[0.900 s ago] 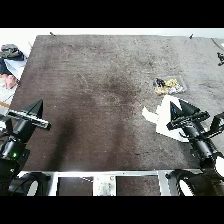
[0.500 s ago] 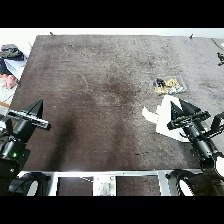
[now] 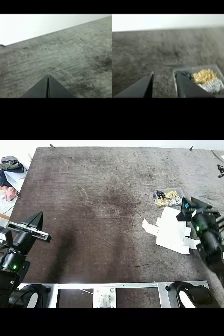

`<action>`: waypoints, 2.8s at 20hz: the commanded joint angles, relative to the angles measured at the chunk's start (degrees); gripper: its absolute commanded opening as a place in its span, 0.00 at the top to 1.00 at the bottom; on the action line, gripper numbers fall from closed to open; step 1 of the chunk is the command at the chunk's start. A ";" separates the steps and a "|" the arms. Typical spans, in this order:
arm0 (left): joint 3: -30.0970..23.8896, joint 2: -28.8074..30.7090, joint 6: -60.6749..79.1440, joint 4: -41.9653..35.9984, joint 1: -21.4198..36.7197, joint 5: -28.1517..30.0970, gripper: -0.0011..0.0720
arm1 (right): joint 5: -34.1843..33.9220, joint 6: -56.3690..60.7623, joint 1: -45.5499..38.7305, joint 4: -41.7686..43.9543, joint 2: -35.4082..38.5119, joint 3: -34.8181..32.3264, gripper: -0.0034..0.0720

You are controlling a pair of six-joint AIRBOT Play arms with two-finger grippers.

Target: Fold the box and place the chain.

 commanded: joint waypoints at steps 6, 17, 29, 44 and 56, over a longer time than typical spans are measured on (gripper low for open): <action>-0.02 0.02 0.00 0.02 0.00 0.02 0.97 | 57.37 30.67 -40.54 -25.49 -31.58 17.38 0.52; -0.02 0.02 0.00 0.02 0.00 0.02 0.97 | 83.49 40.33 -68.43 -56.37 -44.87 37.05 0.43; -0.02 0.02 0.00 0.02 0.00 0.02 0.97 | 81.50 29.94 -66.40 -60.83 -55.71 37.05 0.43; -0.02 0.02 0.00 0.02 0.00 0.02 0.97 | 93.42 23.56 -59.56 -53.40 -69.53 37.03 0.98; -0.02 0.02 0.00 0.02 0.00 0.02 0.97 | 91.69 18.67 -34.01 -25.18 -58.73 22.97 0.98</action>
